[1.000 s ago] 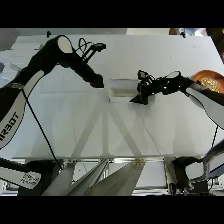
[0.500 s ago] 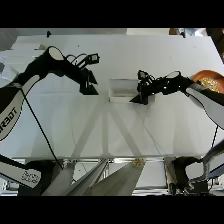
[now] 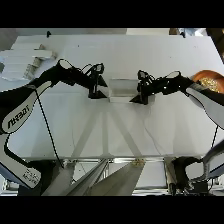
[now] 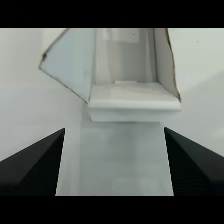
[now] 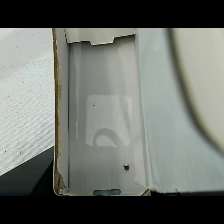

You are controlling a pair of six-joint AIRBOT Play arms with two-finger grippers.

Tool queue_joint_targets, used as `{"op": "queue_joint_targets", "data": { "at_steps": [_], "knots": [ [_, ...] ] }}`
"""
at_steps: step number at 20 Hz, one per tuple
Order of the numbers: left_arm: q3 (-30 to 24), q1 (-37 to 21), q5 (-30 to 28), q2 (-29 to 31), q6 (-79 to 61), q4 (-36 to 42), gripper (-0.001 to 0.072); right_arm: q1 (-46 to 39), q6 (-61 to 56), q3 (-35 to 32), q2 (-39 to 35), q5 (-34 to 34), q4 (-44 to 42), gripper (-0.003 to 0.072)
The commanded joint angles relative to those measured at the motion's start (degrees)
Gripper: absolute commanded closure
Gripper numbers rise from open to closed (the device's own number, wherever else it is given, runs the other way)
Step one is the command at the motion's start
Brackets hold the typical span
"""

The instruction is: Fold the box and place the chain.

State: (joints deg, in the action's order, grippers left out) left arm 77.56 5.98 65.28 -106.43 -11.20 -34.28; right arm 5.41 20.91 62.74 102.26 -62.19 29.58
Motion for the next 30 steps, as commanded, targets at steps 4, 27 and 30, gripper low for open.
{"op": "queue_joint_targets", "data": {
  "at_steps": [4, 27, 30],
  "knots": [
    [-0.11, 1.88, -0.72, -0.76, -1.90, 1.44, -0.0001, -0.02, -0.02, 0.00, -0.04, 0.00, -0.02, 0.0268],
    [-0.09, 2.34, -0.04, -1.14, -4.44, -0.83, 0.0001, -0.02, -0.02, 0.00, -0.04, 0.02, -0.02, 0.0268],
    [-0.09, 3.06, -0.20, -2.12, -4.44, 2.99, 0.0002, 0.00, -0.02, 0.00, -0.04, 0.00, -0.02, 0.0268]
  ]
}}
